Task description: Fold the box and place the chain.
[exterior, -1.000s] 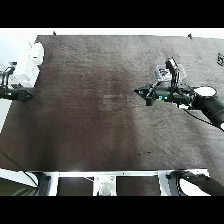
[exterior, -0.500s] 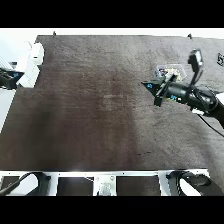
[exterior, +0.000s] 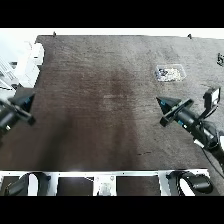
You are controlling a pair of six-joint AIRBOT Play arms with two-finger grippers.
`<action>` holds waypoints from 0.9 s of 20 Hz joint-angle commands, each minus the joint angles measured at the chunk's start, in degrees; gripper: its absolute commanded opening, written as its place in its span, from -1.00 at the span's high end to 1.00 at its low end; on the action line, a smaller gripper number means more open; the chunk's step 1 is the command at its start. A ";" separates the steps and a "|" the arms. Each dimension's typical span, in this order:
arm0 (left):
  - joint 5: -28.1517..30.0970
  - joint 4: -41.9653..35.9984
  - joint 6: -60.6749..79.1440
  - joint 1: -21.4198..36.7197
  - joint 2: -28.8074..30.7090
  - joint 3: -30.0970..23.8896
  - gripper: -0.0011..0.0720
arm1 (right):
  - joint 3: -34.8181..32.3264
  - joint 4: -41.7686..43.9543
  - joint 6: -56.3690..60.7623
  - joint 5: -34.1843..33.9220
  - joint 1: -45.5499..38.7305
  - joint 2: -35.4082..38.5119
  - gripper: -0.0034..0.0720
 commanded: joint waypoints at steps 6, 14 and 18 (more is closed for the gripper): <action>-0.44 -3.58 -1.27 -0.02 10.62 -13.66 0.92 | -9.62 -0.07 0.11 -2.16 0.02 4.63 0.90; -0.66 -3.54 -1.36 -0.02 10.62 -13.73 0.91 | -14.60 -0.72 0.00 3.37 -0.11 4.63 -0.60; -0.68 -3.58 -1.29 -0.02 10.62 -13.73 0.91 | -14.71 -0.68 -0.11 0.00 -0.11 4.63 -0.60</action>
